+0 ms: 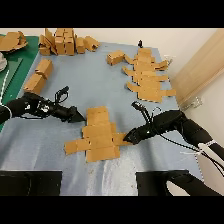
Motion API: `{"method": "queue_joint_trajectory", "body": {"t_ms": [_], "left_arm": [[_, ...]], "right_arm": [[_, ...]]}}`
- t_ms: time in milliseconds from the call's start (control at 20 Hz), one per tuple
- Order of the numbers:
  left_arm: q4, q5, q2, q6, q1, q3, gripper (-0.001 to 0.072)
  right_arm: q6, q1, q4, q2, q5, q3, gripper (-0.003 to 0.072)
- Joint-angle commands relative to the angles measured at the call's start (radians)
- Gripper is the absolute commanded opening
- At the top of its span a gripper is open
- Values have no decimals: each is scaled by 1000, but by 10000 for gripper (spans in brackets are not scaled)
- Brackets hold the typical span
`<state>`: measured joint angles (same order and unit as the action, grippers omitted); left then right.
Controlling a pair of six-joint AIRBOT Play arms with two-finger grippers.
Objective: Fold the box.
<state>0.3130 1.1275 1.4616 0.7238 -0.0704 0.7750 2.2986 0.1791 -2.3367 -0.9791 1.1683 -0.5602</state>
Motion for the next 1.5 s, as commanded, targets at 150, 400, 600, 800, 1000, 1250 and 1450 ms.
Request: {"method": "queue_joint_trajectory", "body": {"t_ms": [150,400,600,800,1000,1250,1450], "left_arm": [[-3,31,30,-29,39,44,519],[-14,135,121,-57,21,93,519],[-70,191,170,-121,-37,121,519],[-90,239,218,-130,-97,169,518],[-98,265,227,-130,-119,190,517],[-96,277,227,-141,-154,190,516],[-84,289,227,-142,-165,190,182]], "right_arm": [[-14,1,15,0,11,-1,3],[-21,1,18,0,10,-1,3],[-24,1,22,0,10,-1,3],[-31,1,24,0,10,-2,3],[-32,1,28,0,9,-2,3],[-32,1,29,0,5,-1,3],[-32,1,29,0,-12,-1,3]]}}
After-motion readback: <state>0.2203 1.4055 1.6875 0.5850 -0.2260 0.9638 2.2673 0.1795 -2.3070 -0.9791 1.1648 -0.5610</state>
